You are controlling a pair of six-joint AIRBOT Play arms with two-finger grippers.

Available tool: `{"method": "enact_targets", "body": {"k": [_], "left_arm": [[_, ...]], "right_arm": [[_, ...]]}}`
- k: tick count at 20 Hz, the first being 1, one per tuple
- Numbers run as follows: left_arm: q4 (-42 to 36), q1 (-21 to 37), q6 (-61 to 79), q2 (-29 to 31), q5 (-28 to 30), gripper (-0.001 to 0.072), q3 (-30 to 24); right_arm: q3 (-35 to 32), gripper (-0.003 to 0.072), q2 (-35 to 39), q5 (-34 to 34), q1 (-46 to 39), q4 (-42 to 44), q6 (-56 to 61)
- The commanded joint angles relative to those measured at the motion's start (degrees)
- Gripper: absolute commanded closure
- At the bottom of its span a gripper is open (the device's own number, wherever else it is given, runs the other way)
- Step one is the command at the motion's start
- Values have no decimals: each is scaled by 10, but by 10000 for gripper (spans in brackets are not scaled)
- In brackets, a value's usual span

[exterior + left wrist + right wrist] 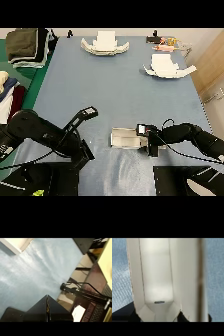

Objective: Fold the box.

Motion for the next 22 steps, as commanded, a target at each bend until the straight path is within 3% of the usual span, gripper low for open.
{"method": "enact_targets", "body": {"k": [1,4,10,11,12,13,15,18,22], "left_arm": [[-113,127,142,30,-49,696,-56],[-82,177,170,22,16,696,-56],[7,179,351,22,187,693,-57],[22,179,379,20,207,508,-58],[22,179,404,16,233,106,-64],[17,179,431,9,258,6,-73],[-21,179,530,-13,291,6,-101],[-158,179,739,-71,311,6,-145],[-291,139,898,-177,342,7,-152]], "right_arm": [[0,180,0,0,0,0,0],[0,180,0,0,0,0,0],[0,180,0,0,0,0,0],[0,180,0,0,0,0,0],[0,180,0,0,0,0,0],[0,180,0,0,0,0,0],[0,180,0,0,0,0,0],[0,180,0,0,0,0,0],[0,180,0,0,0,0,0]]}}
